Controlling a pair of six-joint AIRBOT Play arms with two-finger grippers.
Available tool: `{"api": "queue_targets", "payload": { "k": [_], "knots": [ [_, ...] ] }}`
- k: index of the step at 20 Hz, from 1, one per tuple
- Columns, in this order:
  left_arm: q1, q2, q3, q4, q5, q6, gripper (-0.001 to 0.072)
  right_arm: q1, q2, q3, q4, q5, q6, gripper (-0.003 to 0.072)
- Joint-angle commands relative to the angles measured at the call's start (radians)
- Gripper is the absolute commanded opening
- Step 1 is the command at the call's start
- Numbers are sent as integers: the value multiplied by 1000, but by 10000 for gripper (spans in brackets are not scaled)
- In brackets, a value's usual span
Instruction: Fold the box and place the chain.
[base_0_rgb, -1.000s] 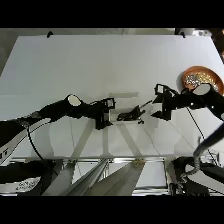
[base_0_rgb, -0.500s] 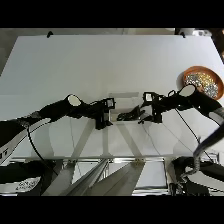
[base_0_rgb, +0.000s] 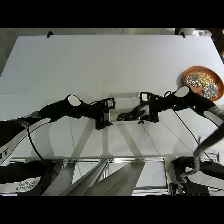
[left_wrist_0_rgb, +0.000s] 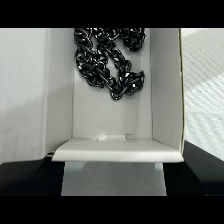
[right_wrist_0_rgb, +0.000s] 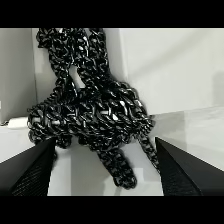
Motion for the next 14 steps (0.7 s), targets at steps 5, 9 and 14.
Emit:
{"api": "queue_targets", "payload": {
  "k": [5,9,14],
  "knots": [
    [0,1,0,0,0,0,10,3,-12,0,9,24,3,600],
    [0,1,0,0,0,0,10,3,-15,0,9,18,3,534],
    [0,1,0,0,0,0,10,42,-20,0,10,11,12,501]
  ]
}}
